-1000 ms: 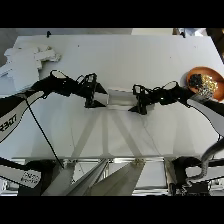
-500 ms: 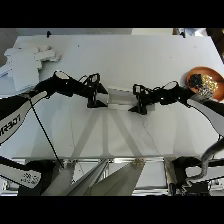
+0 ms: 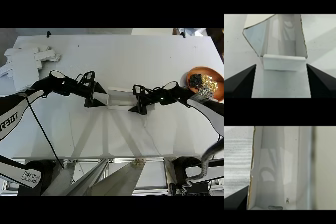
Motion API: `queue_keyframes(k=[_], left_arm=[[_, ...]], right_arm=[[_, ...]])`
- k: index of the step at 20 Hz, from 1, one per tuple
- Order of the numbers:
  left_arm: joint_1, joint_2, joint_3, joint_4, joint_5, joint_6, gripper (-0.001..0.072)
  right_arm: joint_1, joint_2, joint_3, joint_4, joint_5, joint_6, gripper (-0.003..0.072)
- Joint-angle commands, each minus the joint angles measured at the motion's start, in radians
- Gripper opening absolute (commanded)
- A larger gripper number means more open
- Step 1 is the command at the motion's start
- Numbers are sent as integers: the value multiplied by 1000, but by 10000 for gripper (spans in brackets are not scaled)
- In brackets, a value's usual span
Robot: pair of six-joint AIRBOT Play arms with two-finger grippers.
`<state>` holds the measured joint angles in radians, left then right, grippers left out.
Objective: Fold the box and place the chain.
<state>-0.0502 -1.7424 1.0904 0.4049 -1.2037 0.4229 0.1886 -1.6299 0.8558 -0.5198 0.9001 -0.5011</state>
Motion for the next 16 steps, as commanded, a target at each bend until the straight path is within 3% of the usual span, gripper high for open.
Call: queue_keyframes(k=[1, 16], left_arm=[[8, 0, 1, 19, 8, 2, 700], [-33, -33, 28, 21, 21, 3, 701]], right_arm=[[0, 0, 1, 1, 1, 2, 403], [0, 0, 1, 1, 1, 2, 403]])
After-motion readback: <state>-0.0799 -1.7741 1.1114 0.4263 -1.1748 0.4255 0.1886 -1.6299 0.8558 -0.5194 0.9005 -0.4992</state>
